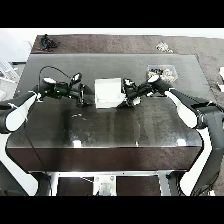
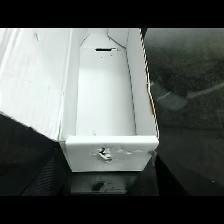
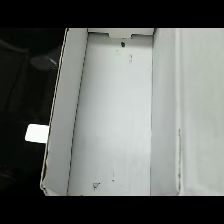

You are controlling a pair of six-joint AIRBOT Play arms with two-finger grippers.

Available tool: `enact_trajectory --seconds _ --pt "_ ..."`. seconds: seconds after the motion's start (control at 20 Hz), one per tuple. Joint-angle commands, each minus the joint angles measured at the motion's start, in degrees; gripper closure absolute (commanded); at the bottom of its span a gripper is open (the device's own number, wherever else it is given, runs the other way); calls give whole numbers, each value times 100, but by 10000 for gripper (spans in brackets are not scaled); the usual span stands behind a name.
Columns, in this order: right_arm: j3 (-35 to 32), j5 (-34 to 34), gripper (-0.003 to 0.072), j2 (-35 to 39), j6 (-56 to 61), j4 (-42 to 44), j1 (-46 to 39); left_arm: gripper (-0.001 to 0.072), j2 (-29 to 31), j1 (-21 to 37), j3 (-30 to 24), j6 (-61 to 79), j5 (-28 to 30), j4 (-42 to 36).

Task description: Fold the box and place the chain.

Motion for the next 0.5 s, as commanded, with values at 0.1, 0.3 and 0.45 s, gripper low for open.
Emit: enact_trajectory --seconds 0.1,0.3,0.45 --pt "0 7 123 2 -2 0 7 -11 -212 85 0 83 -284 -63" --pt "0 4 123 2 -2 0 7 -11 -225 57 0 256 -221 -177" --pt "0 7 123 2 -2 0 7 -11 -256 44 0 260 -181 -195"
